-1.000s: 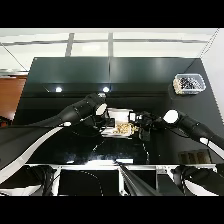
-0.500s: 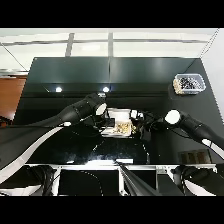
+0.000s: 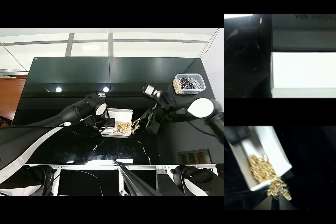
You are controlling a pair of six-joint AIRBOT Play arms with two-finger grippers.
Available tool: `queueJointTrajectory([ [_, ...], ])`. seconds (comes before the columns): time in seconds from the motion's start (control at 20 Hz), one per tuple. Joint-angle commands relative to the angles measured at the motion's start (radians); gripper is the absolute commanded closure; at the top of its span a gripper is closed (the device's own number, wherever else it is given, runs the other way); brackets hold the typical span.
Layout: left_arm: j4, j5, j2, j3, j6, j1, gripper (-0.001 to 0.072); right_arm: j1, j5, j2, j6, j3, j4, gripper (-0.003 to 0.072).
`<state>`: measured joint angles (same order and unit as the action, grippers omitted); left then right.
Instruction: Fold the box and place the chain.
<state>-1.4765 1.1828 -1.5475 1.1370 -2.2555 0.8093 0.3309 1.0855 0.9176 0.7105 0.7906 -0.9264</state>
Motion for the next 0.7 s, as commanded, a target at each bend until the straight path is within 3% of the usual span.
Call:
queueJointTrajectory([
  [0.0,0.0,0.0,0.0,0.0,0.0,-0.001,0.0679,-0.007,0.136,-0.033,0.114,0.145,0.055,0.068],
  [0.3,0.0,0.0,0.0,0.0,0.0,-0.001,0.0679,-0.007,0.205,-0.033,0.203,0.377,0.194,0.068],
  [0.65,0.0,0.0,0.0,0.0,0.0,-0.001,0.0679,-0.007,0.144,-0.033,0.325,0.591,0.238,0.0679],
])
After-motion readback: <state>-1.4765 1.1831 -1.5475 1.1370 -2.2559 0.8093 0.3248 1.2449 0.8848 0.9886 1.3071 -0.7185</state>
